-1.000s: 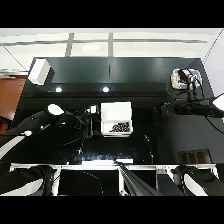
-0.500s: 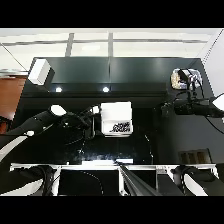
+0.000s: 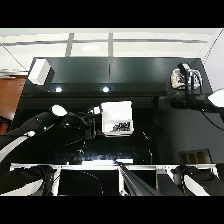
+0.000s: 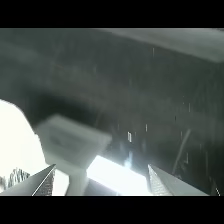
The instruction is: Fold the box and place the chain.
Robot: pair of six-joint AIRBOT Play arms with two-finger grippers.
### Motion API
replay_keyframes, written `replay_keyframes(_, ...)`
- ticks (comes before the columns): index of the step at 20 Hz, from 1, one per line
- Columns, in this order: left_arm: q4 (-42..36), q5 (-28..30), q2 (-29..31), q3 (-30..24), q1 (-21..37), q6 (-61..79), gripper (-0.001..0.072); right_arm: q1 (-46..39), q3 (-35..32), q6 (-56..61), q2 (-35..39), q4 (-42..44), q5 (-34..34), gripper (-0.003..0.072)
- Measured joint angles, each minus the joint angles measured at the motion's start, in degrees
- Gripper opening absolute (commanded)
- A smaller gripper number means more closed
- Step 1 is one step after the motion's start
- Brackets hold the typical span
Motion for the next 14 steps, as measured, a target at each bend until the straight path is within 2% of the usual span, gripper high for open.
replay_keyframes(3,0.07,0.02,0.0,0.0,-0.02,-0.04,0.0442,2.95,7.89,3.04,-9.27,0.61,-2.43,0.0691)
replay_keyframes(8,0.09,0.13,0.0,0.02,-0.02,-0.11,0.0443,7.41,20.11,2.38,-24.98,1.09,1.86,0.0692)
replay_keyframes(11,0.09,0.17,0.0,0.0,-0.02,-0.11,0.0444,9.57,23.1,-4.72,-29.16,2.54,7.98,0.069)
replay_keyframes(14,0.09,0.2,0.0,0.02,-0.02,-0.09,0.0444,10.51,24.22,-11.5,-30.01,3.43,14.64,0.0691)
